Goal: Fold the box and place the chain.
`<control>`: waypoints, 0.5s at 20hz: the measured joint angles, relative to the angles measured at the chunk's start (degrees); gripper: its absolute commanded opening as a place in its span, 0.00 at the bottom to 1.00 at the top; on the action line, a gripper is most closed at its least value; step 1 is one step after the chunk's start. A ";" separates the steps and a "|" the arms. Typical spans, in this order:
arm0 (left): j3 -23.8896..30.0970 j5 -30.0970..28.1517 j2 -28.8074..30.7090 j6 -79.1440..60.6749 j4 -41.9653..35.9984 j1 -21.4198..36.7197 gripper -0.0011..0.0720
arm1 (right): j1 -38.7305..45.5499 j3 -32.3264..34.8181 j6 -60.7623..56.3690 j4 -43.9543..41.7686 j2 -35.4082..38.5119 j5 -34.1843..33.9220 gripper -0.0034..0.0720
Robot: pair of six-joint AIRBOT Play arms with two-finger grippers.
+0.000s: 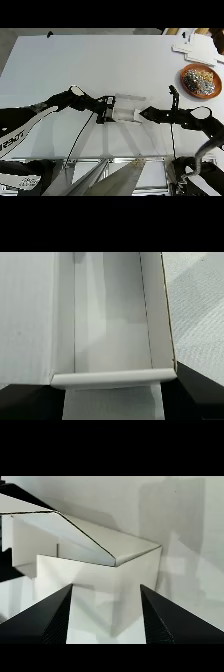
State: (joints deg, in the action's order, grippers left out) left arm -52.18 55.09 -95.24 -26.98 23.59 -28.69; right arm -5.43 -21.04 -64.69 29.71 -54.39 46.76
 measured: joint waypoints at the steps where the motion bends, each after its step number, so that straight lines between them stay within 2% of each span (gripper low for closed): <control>1: 0.00 0.00 0.00 0.00 0.00 0.00 0.20 | -0.68 -0.02 -0.57 0.04 0.02 -0.79 0.67; 4: 0.00 0.00 0.00 0.00 0.00 0.00 0.20 | -3.43 -1.09 -4.61 2.56 -0.13 -3.21 0.67; 10: 0.00 0.00 0.00 0.00 0.00 0.00 0.20 | -11.02 -7.39 -23.61 16.90 -3.63 -4.31 0.67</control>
State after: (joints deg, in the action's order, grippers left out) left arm -52.18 55.09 -95.24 -26.98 23.59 -28.69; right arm -16.45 -28.42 -88.29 46.61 -58.02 42.46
